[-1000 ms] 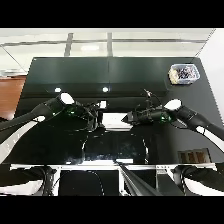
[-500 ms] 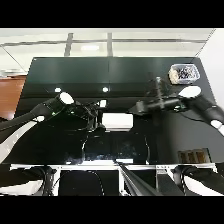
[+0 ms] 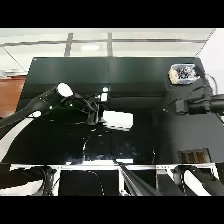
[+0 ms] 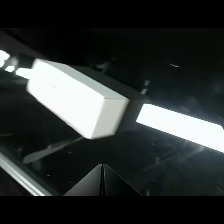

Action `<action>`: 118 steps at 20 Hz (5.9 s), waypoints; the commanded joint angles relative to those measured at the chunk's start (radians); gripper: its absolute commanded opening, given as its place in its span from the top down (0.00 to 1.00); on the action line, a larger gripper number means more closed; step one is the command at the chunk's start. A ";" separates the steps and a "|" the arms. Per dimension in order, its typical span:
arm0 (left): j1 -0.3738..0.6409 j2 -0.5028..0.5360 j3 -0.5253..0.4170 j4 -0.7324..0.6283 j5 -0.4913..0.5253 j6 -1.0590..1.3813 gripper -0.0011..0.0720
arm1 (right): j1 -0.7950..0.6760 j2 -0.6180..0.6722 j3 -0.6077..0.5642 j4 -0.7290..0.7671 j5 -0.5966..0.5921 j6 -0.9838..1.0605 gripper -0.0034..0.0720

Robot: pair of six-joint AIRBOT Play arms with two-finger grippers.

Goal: Fold the box and place the chain.

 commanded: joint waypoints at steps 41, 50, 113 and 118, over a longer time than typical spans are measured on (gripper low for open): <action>-0.212 -0.199 0.187 0.119 0.067 -0.225 0.02 | -0.077 0.038 -0.028 -0.042 -0.002 -0.001 0.93; -0.203 -0.196 0.325 0.409 -0.035 -0.638 0.60 | -0.077 0.038 -0.028 -0.039 -0.021 0.000 0.93; 0.375 0.799 -0.485 0.397 0.412 -1.341 0.95 | 0.308 0.033 -0.182 -0.258 -0.772 -0.007 0.93; 0.375 0.799 -0.485 0.397 0.413 -1.341 0.95 | 0.308 0.033 -0.182 -0.258 -0.772 -0.007 0.93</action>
